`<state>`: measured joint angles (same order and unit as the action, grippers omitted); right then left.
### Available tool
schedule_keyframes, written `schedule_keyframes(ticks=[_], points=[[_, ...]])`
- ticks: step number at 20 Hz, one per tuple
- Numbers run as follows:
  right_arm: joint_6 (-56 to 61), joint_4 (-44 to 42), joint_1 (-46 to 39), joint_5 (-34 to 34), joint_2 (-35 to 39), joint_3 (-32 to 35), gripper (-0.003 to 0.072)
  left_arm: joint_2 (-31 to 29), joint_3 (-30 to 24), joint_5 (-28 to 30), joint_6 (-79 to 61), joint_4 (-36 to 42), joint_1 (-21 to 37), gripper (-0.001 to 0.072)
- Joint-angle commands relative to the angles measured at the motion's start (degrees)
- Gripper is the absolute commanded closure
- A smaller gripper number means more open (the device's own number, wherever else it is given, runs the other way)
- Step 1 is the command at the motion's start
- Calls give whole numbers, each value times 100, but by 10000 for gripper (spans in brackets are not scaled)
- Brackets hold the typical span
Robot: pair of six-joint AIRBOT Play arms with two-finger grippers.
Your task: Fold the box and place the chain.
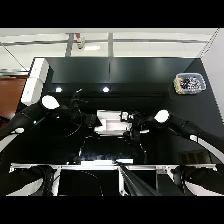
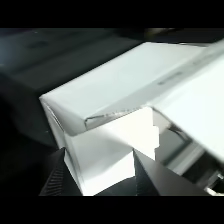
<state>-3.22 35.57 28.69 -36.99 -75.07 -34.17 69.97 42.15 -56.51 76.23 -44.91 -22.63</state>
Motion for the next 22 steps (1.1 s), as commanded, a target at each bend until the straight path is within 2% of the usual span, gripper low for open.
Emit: schedule_keyframes(ticks=[1, 6, 10, 16, 18, 22], points=[[0, -2, 0, 0, -4, 2, 553, -2, 369, 140, 1488, -1163, -498, 221], [0, -2, 0, 2, -4, 2, 553, 13, 579, 345, 2741, -2203, -1119, 223], [0, -2, 0, 13, -4, 2, 554, 33, 702, 540, 3390, -2745, -1484, 224], [0, -2, 0, 15, -4, 2, 553, 46, 743, 501, 3652, -2822, -1523, 225], [0, -2, 0, 15, -4, 2, 554, 107, 765, 503, 3672, -2822, -1526, 296], [-2, -2, 0, 13, -4, 2, 554, 221, 839, 428, 3696, -2820, -1528, 303]])
